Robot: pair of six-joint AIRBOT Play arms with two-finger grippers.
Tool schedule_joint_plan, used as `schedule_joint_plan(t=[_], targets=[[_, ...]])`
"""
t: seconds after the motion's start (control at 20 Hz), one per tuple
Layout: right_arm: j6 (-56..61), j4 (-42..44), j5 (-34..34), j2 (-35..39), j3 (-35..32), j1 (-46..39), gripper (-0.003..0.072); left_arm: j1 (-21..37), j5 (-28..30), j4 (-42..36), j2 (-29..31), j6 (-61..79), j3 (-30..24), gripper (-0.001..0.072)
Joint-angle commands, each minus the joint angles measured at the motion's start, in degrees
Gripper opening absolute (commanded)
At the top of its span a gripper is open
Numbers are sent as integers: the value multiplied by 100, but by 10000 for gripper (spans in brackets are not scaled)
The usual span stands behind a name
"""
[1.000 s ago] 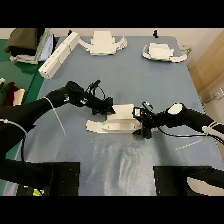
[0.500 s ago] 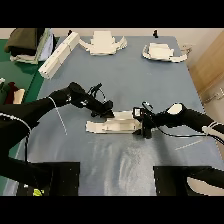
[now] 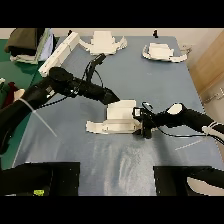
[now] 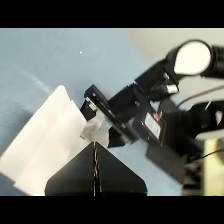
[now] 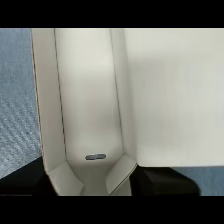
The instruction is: Fold the box.
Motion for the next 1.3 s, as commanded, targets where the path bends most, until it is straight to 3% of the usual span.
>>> schedule_joint_plan(t=[0.0,0.1,0.2,0.25,0.3,0.35,0.45,0.65,0.9,1.1,1.25], targets=[[2,2,2,2,-2,-2,510,-2,-2,1036,813,837,-317,13],[2,2,2,2,-2,-2,510,-7,35,1602,1069,1231,-608,13],[2,4,2,2,-2,-2,510,343,116,1456,1126,2253,-1178,16],[2,2,0,2,-2,-2,510,511,229,1261,1080,2833,-1512,136],[2,0,-2,2,-2,-2,509,629,431,909,999,3563,-1878,626],[2,2,0,2,-2,-2,510,697,610,533,911,4172,-2184,691],[2,0,0,2,-2,-2,509,730,820,162,804,5031,-2647,691],[2,2,0,2,-2,-2,510,730,872,328,789,5635,-2916,691],[2,2,0,2,-2,-2,510,612,896,212,678,5637,-2933,691],[2,2,0,2,-2,-2,510,302,1491,-249,245,5641,-2889,691],[2,2,0,2,-2,-2,510,133,1563,-332,153,5633,-2723,689]])
